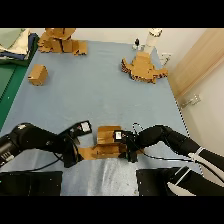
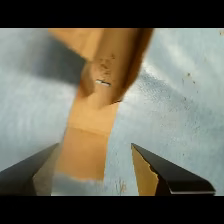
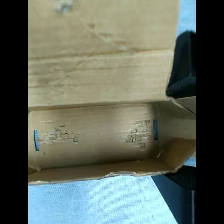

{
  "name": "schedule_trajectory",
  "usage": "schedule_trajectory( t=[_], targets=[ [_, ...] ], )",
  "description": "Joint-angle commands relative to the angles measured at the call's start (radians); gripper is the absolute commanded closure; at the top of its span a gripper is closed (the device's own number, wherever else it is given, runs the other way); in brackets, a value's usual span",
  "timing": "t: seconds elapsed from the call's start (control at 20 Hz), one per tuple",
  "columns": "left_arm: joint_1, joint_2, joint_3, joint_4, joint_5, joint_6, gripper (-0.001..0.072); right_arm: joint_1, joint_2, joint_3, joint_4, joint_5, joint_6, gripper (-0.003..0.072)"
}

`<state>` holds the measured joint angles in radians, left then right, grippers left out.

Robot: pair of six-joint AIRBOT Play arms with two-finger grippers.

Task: Fold the box.

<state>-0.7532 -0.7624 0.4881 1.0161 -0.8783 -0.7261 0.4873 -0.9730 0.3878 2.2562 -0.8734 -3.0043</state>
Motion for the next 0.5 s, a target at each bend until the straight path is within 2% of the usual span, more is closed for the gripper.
schedule_trajectory(
  t=[0.0,0.15,0.35,0.4,0.45],
  targets=[
    [-0.174,-0.067,-0.023,0.047,0.208,0.031,0.0019,0.001,0.000,-0.001,-0.001,0.000,0.000,0.0193],
    [-0.187,-0.147,-0.022,0.047,0.305,0.027,0.0019,0.001,0.000,-0.001,-0.001,0.000,0.000,0.0193],
    [-0.182,-0.210,-0.022,0.042,0.317,0.028,0.0021,0.001,0.000,0.000,-0.001,0.000,0.000,0.0193],
    [-0.182,-0.212,-0.022,0.042,0.334,0.029,0.0068,0.001,0.000,0.000,-0.001,0.000,0.000,0.0193],
    [-0.182,-0.211,-0.022,0.042,0.357,0.032,0.0221,0.001,0.000,0.000,-0.001,0.000,0.000,0.0193]
  ],
)
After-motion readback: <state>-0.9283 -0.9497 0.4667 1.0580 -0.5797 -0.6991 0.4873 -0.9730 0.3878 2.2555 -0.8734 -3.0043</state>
